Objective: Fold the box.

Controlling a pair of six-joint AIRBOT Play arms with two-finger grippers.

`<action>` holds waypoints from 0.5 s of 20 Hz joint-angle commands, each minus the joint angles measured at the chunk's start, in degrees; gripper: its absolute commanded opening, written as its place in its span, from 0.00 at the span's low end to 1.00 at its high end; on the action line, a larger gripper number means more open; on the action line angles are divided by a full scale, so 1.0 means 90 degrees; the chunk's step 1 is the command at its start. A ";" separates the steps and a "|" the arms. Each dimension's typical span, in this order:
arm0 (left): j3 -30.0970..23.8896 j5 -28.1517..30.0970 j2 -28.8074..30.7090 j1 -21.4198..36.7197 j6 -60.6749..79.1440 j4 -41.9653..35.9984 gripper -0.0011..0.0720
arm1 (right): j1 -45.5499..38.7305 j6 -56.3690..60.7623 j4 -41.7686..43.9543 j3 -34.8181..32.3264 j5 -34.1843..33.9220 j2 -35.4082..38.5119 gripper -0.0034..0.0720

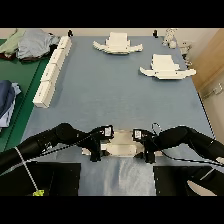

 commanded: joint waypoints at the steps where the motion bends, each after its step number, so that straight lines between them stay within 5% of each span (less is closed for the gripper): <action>1: 0.0005 0.0024 -0.0024 -0.0024 -0.0019 -0.0041 0.77 | -0.0002 0.0002 0.0002 0.0005 0.0002 0.0005 0.73; 2: 0.0005 0.0027 -0.0019 -0.0024 -0.0095 -0.0015 0.74 | -0.0002 0.0002 0.0002 0.0005 0.0002 0.0005 0.73; 4: 0.0007 0.0022 0.0049 -0.0010 -0.0491 0.0202 0.37 | -0.0002 0.0000 0.0002 0.0005 0.0002 0.0005 0.73; 5: 0.0036 -0.0002 0.0187 -0.0010 -0.1103 0.0707 0.06 | -0.0002 0.0002 0.0002 0.0005 0.0002 0.0005 0.73; 10: 0.0313 -0.0988 0.1180 0.0197 -0.4398 0.3123 0.03 | -0.0002 0.0002 0.0002 0.0005 0.0002 0.0005 0.73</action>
